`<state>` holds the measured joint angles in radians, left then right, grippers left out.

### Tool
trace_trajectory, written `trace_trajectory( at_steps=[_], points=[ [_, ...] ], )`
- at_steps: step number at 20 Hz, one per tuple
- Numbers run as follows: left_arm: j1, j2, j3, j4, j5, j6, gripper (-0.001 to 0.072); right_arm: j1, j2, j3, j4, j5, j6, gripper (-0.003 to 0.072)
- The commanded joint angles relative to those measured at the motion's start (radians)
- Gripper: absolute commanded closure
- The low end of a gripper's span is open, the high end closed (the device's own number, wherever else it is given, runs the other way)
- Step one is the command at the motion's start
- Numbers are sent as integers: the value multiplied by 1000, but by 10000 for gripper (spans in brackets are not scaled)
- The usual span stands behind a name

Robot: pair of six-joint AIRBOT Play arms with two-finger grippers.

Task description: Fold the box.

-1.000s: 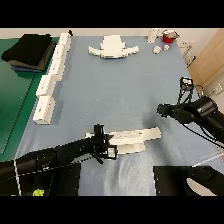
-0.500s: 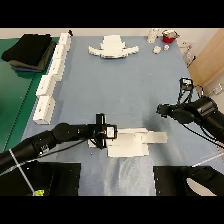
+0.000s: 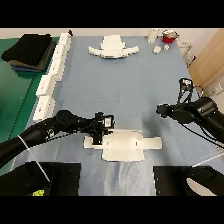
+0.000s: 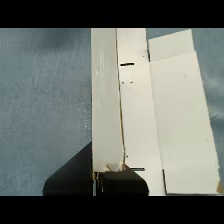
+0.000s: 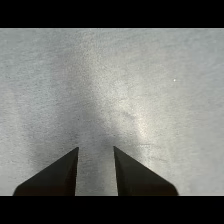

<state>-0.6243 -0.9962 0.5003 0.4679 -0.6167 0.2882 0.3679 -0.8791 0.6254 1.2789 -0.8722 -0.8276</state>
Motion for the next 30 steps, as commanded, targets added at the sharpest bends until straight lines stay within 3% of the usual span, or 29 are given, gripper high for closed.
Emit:
trace_trajectory(
  at_steps=[1, 16, 25, 30],
  points=[
    [7, -29, 5, 0, -27, -21, 696, 0, 0, 1, 0, 0, 0, 339],
    [7, -45, -9, 3, -153, -113, 696, 0, 0, 0, 1, 0, 0, 340],
    [7, -45, -8, 0, -143, -186, 696, 1, 0, 1, 2, -1, -2, 340],
    [7, -45, -8, 0, -145, -203, 696, 1, -1, 1, 90, -3, -101, 340]
  ],
)
